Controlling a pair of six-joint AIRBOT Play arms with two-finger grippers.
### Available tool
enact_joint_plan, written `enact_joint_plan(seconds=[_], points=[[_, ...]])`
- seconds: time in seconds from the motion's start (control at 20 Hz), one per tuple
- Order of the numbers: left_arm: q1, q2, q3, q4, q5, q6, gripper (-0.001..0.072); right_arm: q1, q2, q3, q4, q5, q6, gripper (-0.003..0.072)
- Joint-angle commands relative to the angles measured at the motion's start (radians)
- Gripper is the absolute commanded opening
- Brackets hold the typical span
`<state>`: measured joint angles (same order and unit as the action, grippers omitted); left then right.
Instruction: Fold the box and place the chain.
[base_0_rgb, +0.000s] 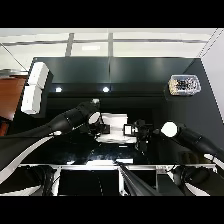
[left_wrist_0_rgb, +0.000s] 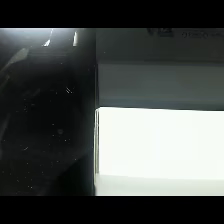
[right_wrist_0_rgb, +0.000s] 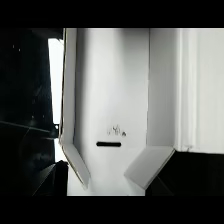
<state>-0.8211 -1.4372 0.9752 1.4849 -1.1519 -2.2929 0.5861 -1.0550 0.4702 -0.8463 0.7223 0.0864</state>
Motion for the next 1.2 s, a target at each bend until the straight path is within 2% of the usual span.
enact_joint_plan(seconds=[0.0, 0.1, 0.15, 0.2, 0.75, 0.8, 0.85, 1.1, 1.15], points=[[0.001, 0.0, 0.0, 0.002, 0.007, 0.019, 0.0032, 0.0, 0.032, 0.001, -0.107, 0.014, 0.048, 0.0698], [0.0, 0.0, 0.0, 0.002, 0.006, 0.019, 0.0032, 0.002, 0.031, 0.001, -0.086, 0.006, 0.047, 0.0697], [0.0, 0.0, 0.0, 0.002, 0.006, 0.019, 0.0031, 0.002, 0.03, 0.001, -0.085, 0.002, 0.048, 0.0592], [0.0, 0.0, 0.0, 0.002, 0.006, 0.019, 0.0032, 0.002, 0.026, 0.0, -0.086, -0.001, 0.047, 0.0545], [0.0, -0.001, 0.0, 0.002, 0.007, 0.018, 0.0032, 0.018, 0.0, 0.0, 0.035, -0.035, 0.067, 0.0533], [0.0, -0.001, 0.0, 0.002, 0.007, 0.019, 0.0032, 0.026, 0.0, 0.0, 0.035, -0.035, 0.076, 0.0425], [-0.001, -0.001, 0.0, 0.002, 0.006, 0.019, 0.0032, 0.034, -0.001, 0.0, 0.034, -0.034, 0.091, 0.0239], [-0.002, -0.001, 0.0, -0.001, 0.007, 0.018, 0.0032, 0.039, -0.005, 0.0, 0.035, -0.039, 0.185, 0.0236], [-0.002, -0.001, 0.0, -0.001, 0.007, 0.019, 0.0032, 0.039, -0.006, 0.0, 0.045, -0.039, 0.19, 0.0175]])
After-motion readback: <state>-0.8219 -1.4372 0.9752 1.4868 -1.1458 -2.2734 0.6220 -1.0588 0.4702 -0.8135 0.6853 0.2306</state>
